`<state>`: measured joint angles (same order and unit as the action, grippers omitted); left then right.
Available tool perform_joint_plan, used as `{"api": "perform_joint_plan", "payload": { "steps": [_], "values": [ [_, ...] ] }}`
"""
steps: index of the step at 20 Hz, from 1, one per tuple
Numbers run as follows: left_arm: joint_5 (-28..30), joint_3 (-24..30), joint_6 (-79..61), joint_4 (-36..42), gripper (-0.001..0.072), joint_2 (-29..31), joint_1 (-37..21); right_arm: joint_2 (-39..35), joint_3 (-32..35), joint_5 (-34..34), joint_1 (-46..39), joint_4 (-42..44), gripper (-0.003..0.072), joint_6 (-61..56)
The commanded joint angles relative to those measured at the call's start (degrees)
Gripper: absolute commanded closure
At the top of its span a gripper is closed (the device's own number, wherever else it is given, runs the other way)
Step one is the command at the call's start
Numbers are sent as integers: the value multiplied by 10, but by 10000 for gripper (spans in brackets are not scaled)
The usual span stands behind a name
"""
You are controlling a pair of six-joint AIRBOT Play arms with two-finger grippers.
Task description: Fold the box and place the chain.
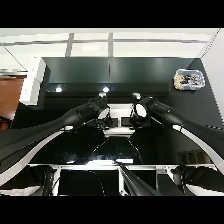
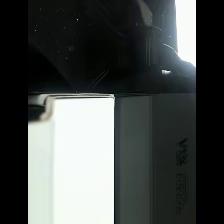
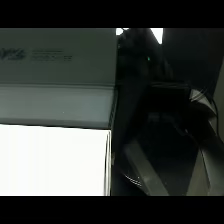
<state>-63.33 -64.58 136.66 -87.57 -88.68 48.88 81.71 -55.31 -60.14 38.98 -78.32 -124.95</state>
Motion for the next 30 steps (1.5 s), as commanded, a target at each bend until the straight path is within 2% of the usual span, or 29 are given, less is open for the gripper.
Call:
{"api": "perform_joint_plan", "payload": {
  "steps": [1,3,4,5,8,11,13,16,18,19,20,22,24,27,30],
  "values": [
    [0,0,1,0,680,0,0,0,0,2,0,2,666,0],
    [0,0,1,0,681,0,0,-1,0,2,0,2,652,0],
    [0,0,1,0,680,0,-1,-3,0,2,-3,2,468,0],
    [0,0,1,0,680,0,-1,-8,-1,-2,-5,2,396,5],
    [0,0,1,0,680,0,-1,-50,-3,-16,-18,1,396,66],
    [2,0,1,0,680,0,-1,-144,-3,-34,-37,-37,396,115],
    [2,0,1,0,680,0,-1,-213,-3,-43,-38,-163,395,115],
    [2,0,1,0,680,0,-1,-246,-2,-66,-66,-449,396,63],
    [3,0,1,-1,680,-1,-1,-245,11,-2,-151,-517,394,13],
    [2,0,1,0,680,-1,0,-242,20,53,-209,-512,316,-12],
    [2,0,1,-1,681,-1,0,-232,23,99,-268,-493,-6,-35],
    [3,0,1,-1,681,-1,-1,-187,18,181,-381,-417,-34,-14],
    [3,0,1,-1,680,-1,-1,-118,-28,205,-457,-321,-34,41],
    [2,0,1,0,680,-1,0,24,-181,137,-525,-181,-34,156],
    [0,0,1,0,680,-1,0,156,-336,34,-546,-136,-34,207]
  ]
}}
